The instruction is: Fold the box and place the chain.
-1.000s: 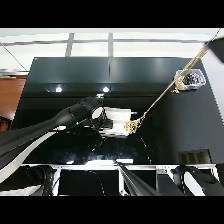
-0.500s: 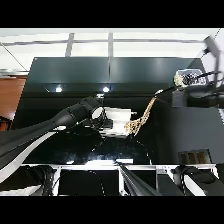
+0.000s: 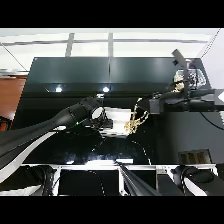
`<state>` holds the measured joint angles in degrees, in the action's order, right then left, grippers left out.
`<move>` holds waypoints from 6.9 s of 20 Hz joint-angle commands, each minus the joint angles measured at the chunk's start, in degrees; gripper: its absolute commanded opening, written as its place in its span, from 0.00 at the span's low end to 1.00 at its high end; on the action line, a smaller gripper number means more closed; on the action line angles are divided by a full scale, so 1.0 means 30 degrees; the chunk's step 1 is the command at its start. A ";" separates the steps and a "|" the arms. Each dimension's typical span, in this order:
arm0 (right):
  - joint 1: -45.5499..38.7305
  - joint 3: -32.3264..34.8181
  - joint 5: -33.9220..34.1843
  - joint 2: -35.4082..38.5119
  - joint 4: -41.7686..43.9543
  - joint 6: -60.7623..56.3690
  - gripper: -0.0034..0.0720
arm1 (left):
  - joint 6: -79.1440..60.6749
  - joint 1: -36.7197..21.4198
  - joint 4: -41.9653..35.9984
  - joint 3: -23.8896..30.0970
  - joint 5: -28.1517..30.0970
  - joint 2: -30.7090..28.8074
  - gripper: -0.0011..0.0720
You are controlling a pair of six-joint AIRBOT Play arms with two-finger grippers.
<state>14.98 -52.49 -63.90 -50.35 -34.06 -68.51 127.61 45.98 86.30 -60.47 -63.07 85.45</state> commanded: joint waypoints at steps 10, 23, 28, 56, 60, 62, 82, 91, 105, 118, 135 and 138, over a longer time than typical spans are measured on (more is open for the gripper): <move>-0.0219 -0.1304 -0.1188 -0.1683 0.3016 0.1778 0.07 | 0.0000 -0.0007 0.0007 -0.0015 0.0000 0.0007 0.06; -0.3606 -0.4685 -0.8415 -0.1683 0.3359 0.1464 0.06 | 0.0000 -0.0007 0.0007 -0.0015 -0.0007 0.0007 0.06; -0.2484 -0.4677 -0.6929 -0.1880 0.3337 0.1603 0.06 | 0.0000 -0.0007 0.0007 -0.0015 0.0000 0.0007 0.06; -0.3089 0.6135 0.1464 -0.1996 -0.2506 0.7169 0.66 | 0.0000 -0.0007 0.0000 -0.0015 0.0000 0.0007 0.06; 0.0029 0.8276 0.6011 -0.2477 -0.4801 1.0003 1.00 | 0.0000 -0.0007 0.0000 -0.0015 0.0000 0.0007 0.06; 0.1428 0.8284 0.7125 -0.2703 -0.5923 1.3027 1.00 | 0.0000 -0.0007 0.0000 -0.0015 0.0007 0.0007 0.06; 0.2863 0.8233 0.9857 -0.6324 -0.0160 2.5973 0.83 | 0.0000 -0.0007 0.0000 -0.0015 -0.0029 0.0007 0.06; 0.2863 0.8233 0.9857 -0.4415 -0.5304 1.8921 0.07 | 0.0000 -0.0007 0.0000 -0.0015 -0.0066 0.0007 0.06; 0.2863 0.0925 0.1115 0.1413 -0.4197 0.5537 0.07 | 0.0000 -0.0007 0.0000 -0.0015 -0.0066 0.0007 0.06; 0.2863 -0.2251 0.1996 0.1297 0.1727 0.5340 0.07 | 0.0000 -0.0007 0.0000 -0.0015 -0.0007 0.0007 0.06; 0.2288 0.2616 0.2885 -0.1457 -0.2543 0.3140 0.59 | 0.0000 -0.0007 0.0007 -0.0015 -0.0015 0.0007 0.06; -0.0423 0.2470 0.1406 0.1027 -0.3555 0.2375 0.59 | 0.0000 -0.0007 0.0000 -0.0015 0.0000 0.0007 0.06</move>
<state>19.22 -45.01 -56.16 -52.07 -41.25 -59.13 127.55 45.98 86.30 -60.47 -63.13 85.45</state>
